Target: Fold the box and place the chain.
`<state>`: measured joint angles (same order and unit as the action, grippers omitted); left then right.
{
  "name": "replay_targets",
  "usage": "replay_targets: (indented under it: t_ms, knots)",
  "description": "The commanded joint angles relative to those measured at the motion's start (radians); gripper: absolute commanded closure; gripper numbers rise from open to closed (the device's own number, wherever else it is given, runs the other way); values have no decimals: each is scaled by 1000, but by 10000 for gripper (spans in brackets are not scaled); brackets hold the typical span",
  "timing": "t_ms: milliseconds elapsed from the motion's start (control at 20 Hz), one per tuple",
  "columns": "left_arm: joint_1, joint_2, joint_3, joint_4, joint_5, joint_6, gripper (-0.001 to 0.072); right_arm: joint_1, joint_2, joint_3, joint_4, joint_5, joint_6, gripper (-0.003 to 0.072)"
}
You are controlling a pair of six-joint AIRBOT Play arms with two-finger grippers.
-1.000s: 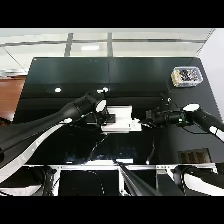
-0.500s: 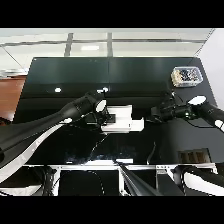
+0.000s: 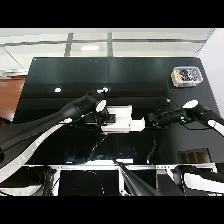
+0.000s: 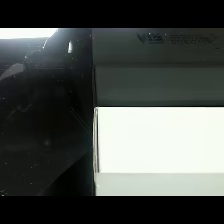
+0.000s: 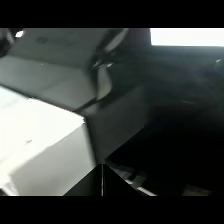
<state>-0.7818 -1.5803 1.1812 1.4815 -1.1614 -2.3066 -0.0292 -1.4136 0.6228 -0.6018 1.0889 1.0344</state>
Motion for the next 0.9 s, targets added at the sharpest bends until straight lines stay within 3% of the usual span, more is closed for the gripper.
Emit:
replay_targets:
  t_ms: [0,350,400,450,500,850]
  knots:
    - [0,0,1,-2,1,-1,680,75,-38,8,35,-31,-63,674]
    - [0,0,1,-2,-3,-1,680,63,-38,115,44,138,-165,659]
    - [0,0,1,-2,-3,-1,680,63,-38,131,44,148,-164,483]
    - [0,0,1,-2,-2,-1,680,63,-38,147,45,161,-164,234]
    - [0,0,1,-2,-2,-1,680,63,-38,160,45,166,-164,193]
    - [0,0,1,-2,-1,-1,680,69,-38,175,52,237,-164,193]
